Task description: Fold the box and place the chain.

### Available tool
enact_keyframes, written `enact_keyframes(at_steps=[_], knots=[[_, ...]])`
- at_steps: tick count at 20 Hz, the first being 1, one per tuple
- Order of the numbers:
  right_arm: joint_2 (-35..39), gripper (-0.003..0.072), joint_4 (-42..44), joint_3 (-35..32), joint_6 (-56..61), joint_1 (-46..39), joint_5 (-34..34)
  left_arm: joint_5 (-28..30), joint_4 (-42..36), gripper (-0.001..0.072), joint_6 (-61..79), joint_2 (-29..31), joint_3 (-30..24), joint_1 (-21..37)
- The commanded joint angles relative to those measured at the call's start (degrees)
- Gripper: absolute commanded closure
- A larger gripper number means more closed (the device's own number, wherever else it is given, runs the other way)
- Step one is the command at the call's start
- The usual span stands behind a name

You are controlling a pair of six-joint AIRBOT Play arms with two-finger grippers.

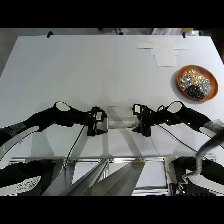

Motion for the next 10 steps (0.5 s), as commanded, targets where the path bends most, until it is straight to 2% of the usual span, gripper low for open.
enact_keyframes(at_steps=[1, 10], knots=[[0.02, 0.039, -0.15, 0.02, -0.15, 0.04, 0.0, -0.61, 0.35, 0.0006, 0.04, 0.02, 0.0, 0.04], [0.02, 0.039, -0.15, 0.02, -0.13, 0.04, 0.0, 0.09, -5.46, 0.0006, -1.22, -1.38, 0.0, -2.49]])
